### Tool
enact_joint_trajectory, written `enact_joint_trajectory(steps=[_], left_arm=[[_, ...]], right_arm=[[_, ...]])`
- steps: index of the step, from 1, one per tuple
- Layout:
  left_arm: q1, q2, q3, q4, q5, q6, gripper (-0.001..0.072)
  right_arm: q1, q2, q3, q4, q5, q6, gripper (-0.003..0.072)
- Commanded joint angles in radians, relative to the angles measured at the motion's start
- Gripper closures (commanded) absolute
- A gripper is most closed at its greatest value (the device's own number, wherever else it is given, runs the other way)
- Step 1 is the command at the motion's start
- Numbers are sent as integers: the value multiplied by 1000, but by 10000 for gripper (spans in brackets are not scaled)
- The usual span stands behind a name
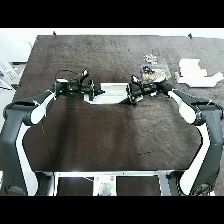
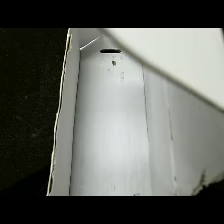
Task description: Fold the box and place the chain.
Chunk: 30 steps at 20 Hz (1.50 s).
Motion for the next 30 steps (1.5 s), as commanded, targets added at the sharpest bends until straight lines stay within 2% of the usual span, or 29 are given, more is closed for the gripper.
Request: enact_joint_trajectory(steps=[1, 30], left_arm=[[0, 0, 1, 0, 1, 0, 689], [0, 1, 1, -1, -2, 0, 689]], right_arm=[[1, -1, 1, -2, 0, -1, 111], [-1, -1, 0, 13, -1, -11, 111]])
